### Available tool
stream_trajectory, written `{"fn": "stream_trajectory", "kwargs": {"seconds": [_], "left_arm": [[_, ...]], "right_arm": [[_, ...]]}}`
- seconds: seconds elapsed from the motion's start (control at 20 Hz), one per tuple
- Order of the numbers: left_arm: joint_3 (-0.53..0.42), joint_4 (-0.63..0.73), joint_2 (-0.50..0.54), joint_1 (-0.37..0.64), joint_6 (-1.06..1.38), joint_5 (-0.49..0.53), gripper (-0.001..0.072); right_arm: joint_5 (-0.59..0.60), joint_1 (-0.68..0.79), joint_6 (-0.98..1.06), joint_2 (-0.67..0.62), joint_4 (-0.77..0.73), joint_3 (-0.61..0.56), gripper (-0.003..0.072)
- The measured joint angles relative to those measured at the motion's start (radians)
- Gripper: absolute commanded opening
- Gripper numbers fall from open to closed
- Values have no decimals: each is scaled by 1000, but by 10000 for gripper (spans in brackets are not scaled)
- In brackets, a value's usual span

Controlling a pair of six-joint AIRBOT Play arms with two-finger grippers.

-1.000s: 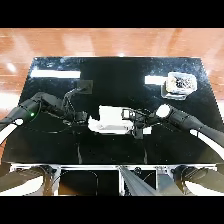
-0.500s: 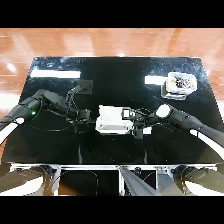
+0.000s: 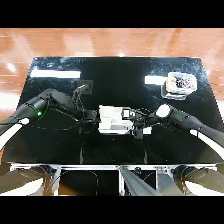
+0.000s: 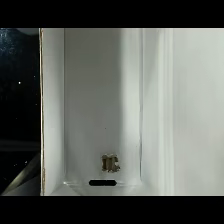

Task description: Fold the box and place the chain.

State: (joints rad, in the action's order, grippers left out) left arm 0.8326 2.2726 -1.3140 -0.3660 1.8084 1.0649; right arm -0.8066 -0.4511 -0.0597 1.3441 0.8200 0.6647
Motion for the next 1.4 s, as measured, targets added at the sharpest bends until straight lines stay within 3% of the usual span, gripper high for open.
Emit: {"fn": "stream_trajectory", "kwargs": {"seconds": [0.65, 1.4], "left_arm": [[48, -114, 0, -131, -87, -48, 642], [50, -344, 0, -268, -343, -127, 631]], "right_arm": [[0, 0, 21, 0, 0, 0, 542], [0, 0, 27, 0, 0, 0, 543]]}}
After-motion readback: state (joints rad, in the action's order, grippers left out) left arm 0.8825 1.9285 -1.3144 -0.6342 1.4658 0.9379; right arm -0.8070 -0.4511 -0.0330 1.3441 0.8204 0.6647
